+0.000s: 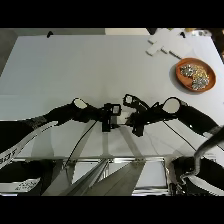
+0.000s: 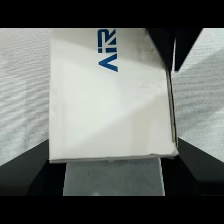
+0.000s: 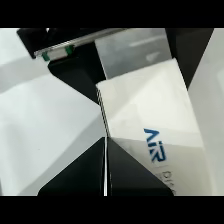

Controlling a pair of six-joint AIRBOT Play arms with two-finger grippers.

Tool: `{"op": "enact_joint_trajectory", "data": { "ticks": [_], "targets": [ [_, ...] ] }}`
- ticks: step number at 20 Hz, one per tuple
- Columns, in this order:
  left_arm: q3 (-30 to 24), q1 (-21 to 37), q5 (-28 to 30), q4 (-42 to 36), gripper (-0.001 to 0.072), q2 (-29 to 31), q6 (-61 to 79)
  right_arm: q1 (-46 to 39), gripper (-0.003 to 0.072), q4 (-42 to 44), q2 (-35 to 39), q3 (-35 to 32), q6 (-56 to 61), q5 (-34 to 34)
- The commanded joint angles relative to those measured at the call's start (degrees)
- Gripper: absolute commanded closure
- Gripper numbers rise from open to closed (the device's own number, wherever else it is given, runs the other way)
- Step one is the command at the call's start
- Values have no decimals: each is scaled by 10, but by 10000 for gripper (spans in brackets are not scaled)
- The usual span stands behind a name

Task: Fold the box and place the chain.

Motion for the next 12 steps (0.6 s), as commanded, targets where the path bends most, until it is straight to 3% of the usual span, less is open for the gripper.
{"op": "enact_joint_trajectory", "data": {
  "ticks": [1, 7, 12],
  "targets": [
    [0, 0, 0, 0, 698, 0, 0, -29, 673, -5, 48, 0, 1, 3],
    [0, 0, 0, 0, 698, 0, 0, -130, 673, -45, 68, -7, 40, 82],
    [0, 0, 0, 0, 698, 0, 0, -161, 674, -45, 68, -49, 36, 86]
  ]
}}
